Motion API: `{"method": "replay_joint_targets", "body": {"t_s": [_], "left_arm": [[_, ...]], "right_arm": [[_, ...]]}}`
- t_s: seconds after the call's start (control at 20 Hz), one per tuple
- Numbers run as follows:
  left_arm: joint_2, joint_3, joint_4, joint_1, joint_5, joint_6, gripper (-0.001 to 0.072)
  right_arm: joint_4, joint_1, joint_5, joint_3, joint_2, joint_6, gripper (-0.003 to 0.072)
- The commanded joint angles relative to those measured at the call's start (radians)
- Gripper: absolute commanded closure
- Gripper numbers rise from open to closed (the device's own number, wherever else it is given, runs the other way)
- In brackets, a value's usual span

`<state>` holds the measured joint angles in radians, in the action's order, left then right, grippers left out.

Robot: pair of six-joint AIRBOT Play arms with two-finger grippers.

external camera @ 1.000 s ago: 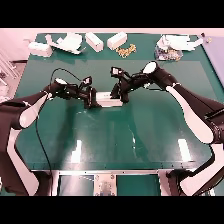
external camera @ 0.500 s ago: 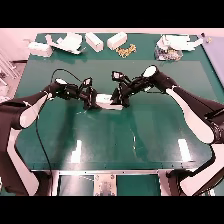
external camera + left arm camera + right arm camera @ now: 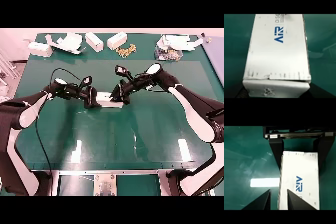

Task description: Fold the box and place the chain.

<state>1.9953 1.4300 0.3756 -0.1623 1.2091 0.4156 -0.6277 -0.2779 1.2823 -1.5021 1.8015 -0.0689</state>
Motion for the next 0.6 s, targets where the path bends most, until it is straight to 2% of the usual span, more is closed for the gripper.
{"method": "replay_joint_targets", "body": {"t_s": [0.0, 0.15, 0.4, 0.55], "left_arm": [[0.0, 0.0, 0.006, 0.001, 0.005, 0.004, 0.0131], [0.0, 0.0, 0.006, 0.001, 0.005, 0.004, 0.0131], [0.0, 0.0, 0.006, 0.001, 0.005, 0.004, 0.013], [0.0, 0.0, 0.006, 0.001, 0.005, 0.004, 0.0131]], "right_arm": [[0.061, 0.014, -0.008, -0.009, -0.001, 0.003, 0.0496], [0.127, 0.02, -0.029, 0.009, 0.0, 0.017, 0.0674], [0.369, 0.015, -0.174, 0.177, 0.0, 0.139, 0.0677], [0.446, -0.002, -0.229, 0.247, 0.0, 0.212, 0.0677]]}}
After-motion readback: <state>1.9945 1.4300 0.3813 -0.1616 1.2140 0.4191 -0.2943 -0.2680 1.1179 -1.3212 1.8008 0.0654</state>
